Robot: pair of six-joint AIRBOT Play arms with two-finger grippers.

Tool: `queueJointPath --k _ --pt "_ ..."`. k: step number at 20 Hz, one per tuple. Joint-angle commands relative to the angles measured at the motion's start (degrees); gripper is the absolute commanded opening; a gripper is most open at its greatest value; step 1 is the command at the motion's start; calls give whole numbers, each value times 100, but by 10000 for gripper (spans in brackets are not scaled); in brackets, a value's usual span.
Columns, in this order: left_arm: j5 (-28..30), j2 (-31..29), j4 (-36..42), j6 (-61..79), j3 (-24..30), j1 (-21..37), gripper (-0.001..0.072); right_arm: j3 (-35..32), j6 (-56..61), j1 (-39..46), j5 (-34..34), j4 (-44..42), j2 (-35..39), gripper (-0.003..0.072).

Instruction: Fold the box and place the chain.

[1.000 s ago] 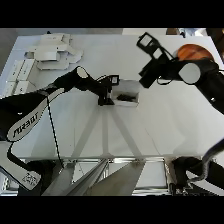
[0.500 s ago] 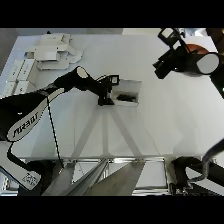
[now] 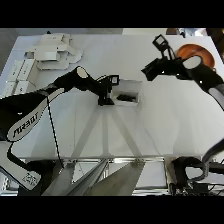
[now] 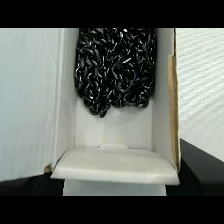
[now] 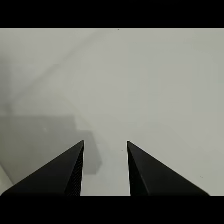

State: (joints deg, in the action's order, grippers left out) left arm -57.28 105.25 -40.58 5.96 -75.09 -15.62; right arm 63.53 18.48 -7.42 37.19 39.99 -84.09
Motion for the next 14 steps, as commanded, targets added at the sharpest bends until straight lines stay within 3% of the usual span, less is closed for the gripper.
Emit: queueJointPath --k 1,7,9,11,14 --pt "2 -2 0 -2 -4 4 584 4 -450 -365 323 -389 -214 271" --pt "2 -2 -2 0 -4 4 584 2 -546 -691 1818 232 63 272" --pt "2 -2 -2 0 -4 4 584 2 -562 -691 1965 422 310 280" --pt "2 -2 -2 0 -4 4 584 2 -811 -691 2048 651 455 359" --pt "2 -2 -2 -2 -4 4 584 2 -1023 -756 1845 1169 468 368"
